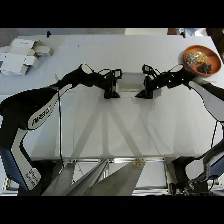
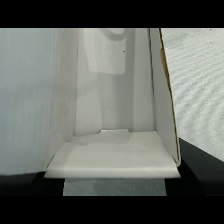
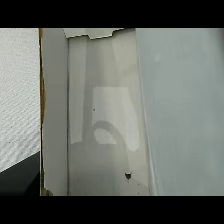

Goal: Fold the box and place the chain.

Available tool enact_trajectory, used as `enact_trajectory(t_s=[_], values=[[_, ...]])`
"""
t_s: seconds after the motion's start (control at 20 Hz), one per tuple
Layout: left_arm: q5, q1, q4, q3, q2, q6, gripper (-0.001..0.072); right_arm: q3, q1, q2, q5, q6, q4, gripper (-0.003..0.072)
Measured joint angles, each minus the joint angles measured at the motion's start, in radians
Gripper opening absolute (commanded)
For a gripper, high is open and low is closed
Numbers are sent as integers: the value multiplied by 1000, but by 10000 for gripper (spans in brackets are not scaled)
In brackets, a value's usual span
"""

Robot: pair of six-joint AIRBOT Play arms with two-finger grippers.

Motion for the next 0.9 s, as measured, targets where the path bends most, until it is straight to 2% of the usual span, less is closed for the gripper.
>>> enact_trajectory(t_s=[0.05, 0.15, 0.9], values=[[0, 0, 0, 0, 0, 0, 421, 0, 0, 0, 0, 0, 0, 545], [0, 0, 0, 0, 0, -1, 421, 0, 0, 0, 2, 2, 0, 682], [0, 0, 0, 0, 0, 0, 421, -2, 0, 38, -2, 19, -19, 702]])
